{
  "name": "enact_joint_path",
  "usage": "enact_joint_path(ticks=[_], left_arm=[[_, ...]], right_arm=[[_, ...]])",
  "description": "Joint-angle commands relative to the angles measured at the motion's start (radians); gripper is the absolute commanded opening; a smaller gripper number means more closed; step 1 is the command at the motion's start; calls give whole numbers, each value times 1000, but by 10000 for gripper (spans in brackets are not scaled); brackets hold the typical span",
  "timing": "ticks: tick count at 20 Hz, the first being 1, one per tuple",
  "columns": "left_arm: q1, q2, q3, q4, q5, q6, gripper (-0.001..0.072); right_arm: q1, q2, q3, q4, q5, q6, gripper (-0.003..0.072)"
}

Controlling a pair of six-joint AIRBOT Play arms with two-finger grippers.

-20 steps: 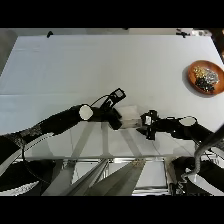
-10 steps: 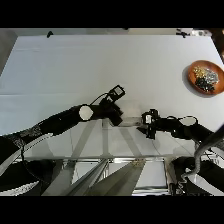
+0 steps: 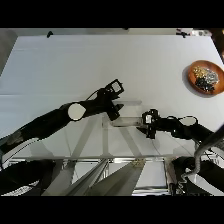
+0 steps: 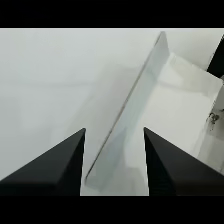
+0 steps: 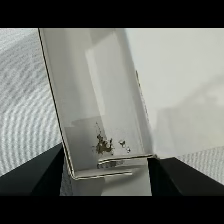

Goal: Fold the box and place the chain.

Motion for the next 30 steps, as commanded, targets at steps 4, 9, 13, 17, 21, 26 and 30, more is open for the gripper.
enact_joint_path(ticks=[4,9,13,17,21,26,30], left_arm=[[139,245,1,273,-458,46,439],[140,265,0,337,-724,-22,450],[74,183,0,341,-608,-86,449],[68,76,0,340,-573,-106,447],[70,-2,0,386,-557,-105,447],[66,-53,0,397,-477,-67,448],[66,-79,0,355,-428,-18,448]], right_arm=[[0,0,0,-1,2,0,403],[0,0,0,0,2,0,403],[0,0,0,0,2,0,403],[0,0,0,0,2,0,403],[0,0,0,0,2,0,403],[0,0,0,0,2,0,403],[0,0,0,0,2,0,403]])
